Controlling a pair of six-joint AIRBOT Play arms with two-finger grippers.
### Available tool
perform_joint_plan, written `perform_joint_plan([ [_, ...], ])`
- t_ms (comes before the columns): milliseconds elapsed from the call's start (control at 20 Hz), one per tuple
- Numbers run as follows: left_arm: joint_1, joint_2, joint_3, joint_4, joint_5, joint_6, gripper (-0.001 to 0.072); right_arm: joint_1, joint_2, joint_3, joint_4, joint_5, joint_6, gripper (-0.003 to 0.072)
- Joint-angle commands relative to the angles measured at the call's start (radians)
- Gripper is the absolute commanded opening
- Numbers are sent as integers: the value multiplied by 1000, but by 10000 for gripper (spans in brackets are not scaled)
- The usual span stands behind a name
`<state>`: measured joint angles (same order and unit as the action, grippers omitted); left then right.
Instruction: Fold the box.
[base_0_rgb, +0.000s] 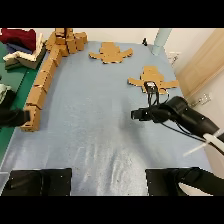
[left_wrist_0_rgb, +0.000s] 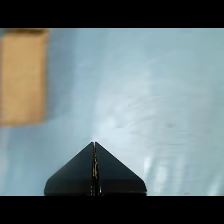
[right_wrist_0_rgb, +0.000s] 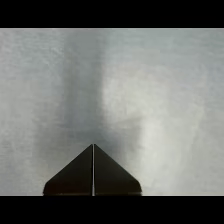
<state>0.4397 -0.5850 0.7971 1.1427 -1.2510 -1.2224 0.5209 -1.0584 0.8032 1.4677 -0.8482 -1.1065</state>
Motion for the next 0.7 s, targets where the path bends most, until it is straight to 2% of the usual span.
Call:
perform_joint_plan([
  [0, -305, -110, 129, -78, 68, -116, 13, -60, -144, 174, 106, -64, -137, 5],
  [150, -623, -351, 262, 87, 146, -193, 13, -110, -300, 384, 112, -159, -179, 6],
  [300, -790, -610, 396, 113, 213, -193, 13, -144, -437, 571, 131, -309, -182, 6],
  [450, -847, -822, 528, 105, 230, -192, 13, -165, -534, 675, 229, -339, -182, 6],
  [550, -849, -907, 590, 83, 232, -192, 13, -166, -577, 709, 274, -331, -182, 5],
  [650, -845, -945, 626, 84, 236, -190, 14, -164, -588, 710, 287, -331, -182, 6],
])
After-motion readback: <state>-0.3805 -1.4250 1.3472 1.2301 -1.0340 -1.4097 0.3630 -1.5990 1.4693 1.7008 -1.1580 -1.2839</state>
